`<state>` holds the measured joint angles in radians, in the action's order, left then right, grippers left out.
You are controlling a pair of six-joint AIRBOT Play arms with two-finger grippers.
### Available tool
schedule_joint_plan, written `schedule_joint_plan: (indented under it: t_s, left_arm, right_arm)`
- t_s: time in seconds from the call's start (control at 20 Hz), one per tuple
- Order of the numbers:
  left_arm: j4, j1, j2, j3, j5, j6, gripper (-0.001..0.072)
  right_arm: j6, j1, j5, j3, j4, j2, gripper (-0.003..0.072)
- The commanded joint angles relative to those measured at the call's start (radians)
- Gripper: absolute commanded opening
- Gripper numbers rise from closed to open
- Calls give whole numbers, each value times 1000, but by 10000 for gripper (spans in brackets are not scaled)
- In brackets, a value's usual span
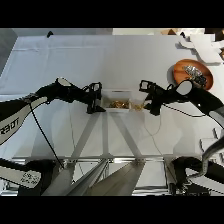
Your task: Fold the box and place the chain.
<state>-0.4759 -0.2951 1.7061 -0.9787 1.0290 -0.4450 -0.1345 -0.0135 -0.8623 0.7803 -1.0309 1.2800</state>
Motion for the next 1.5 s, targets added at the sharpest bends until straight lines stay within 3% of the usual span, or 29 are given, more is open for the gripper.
schedule_joint_plan:
  t_s: [0.0,0.45,0.65,0.95,1.0,1.1,1.15,1.45]
  left_arm:
    - [0,0,-1,0,0,0,493]
    - [0,0,-1,0,0,0,493]
    - [0,0,-1,0,0,0,493]
    - [0,0,-1,0,0,0,493]
    - [0,0,-1,0,0,0,493]
    - [0,0,-1,0,0,0,493]
    - [0,0,-1,0,0,0,493]
    - [0,0,-1,0,0,0,493]
  right_arm:
    - [174,-2,-9,0,56,71,421]
    - [200,-66,98,0,119,110,410]
    - [70,-73,134,0,118,118,410]
    - [-27,-74,50,0,96,163,395]
    - [-27,-74,42,0,80,164,351]
    - [-27,-74,42,0,59,164,87]
    - [-27,-74,42,0,60,164,6]
    - [-158,-74,41,0,60,87,5]
